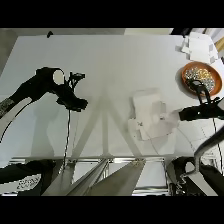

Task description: Fold the box and place the chain.

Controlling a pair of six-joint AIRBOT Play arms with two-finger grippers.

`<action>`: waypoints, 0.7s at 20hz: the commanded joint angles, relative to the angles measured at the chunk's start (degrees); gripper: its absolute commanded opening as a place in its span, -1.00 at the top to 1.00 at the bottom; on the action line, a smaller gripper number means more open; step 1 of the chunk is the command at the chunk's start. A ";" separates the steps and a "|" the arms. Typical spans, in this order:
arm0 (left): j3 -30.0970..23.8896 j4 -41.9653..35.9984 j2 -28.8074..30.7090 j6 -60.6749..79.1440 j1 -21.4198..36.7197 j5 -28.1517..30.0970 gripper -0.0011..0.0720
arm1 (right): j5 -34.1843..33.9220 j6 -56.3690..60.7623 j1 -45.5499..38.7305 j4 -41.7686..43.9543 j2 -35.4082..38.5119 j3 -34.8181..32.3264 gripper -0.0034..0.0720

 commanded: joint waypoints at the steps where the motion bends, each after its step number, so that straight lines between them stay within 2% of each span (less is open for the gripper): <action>1: -0.02 0.00 0.02 0.02 0.04 0.02 0.88 | -5.55 -5.01 6.14 11.54 7.48 -7.98 0.88; 3: -0.02 0.00 0.02 0.00 0.04 0.04 0.88 | -10.45 -3.72 10.27 12.68 11.69 -11.98 0.88; 5: -0.02 0.00 0.02 0.35 0.04 0.52 0.88 | -12.85 0.13 13.11 12.48 14.23 -12.98 0.88; 7: -0.02 -0.70 0.02 0.37 0.04 2.62 0.88 | -12.37 1.18 14.14 12.41 14.29 -13.03 0.88; 10: -0.02 -2.75 0.02 0.39 0.04 2.82 0.88 | -12.28 1.20 14.23 12.20 14.29 -13.03 0.88; 14: -0.02 -3.32 -0.04 0.92 0.04 8.39 0.87 | -12.22 1.20 14.23 12.20 14.29 -13.03 0.88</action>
